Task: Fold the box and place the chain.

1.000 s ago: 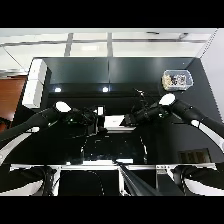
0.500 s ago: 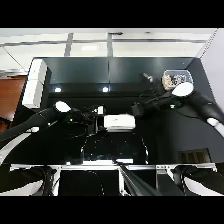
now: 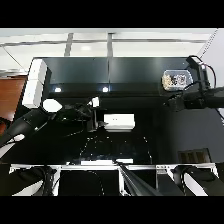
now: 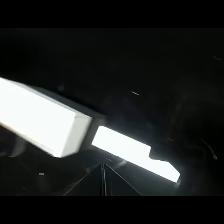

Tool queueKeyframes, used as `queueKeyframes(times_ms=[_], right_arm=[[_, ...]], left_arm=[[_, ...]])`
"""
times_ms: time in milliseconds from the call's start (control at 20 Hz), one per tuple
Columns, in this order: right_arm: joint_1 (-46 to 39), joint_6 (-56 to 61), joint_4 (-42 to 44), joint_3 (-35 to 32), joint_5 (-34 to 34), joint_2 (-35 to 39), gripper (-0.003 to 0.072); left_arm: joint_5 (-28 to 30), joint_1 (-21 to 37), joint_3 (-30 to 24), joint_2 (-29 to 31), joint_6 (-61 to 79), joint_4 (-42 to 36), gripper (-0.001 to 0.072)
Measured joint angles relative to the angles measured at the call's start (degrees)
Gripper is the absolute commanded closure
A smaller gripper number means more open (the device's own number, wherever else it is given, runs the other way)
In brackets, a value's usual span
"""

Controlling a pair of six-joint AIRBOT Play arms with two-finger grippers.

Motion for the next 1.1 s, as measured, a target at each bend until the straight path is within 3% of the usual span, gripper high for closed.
queueKeyframes(times_ms=[250,500,1100], right_arm=[[-1.18,1.46,-1.88,-1.16,-0.81,1.09,0.0674],[-1.42,1.88,-2.29,-1.68,-0.90,1.33,0.0674],[-1.42,2.01,-2.47,-2.03,-1.20,1.33,0.0674]], left_arm=[[0.15,-6.47,9.86,-9.62,-6.71,-0.90,-0.0009],[-2.51,-8.92,19.15,-19.04,-16.92,3.52,-0.0011],[-10.75,-9.88,23.69,-22.18,-24.37,11.52,-0.0011]])
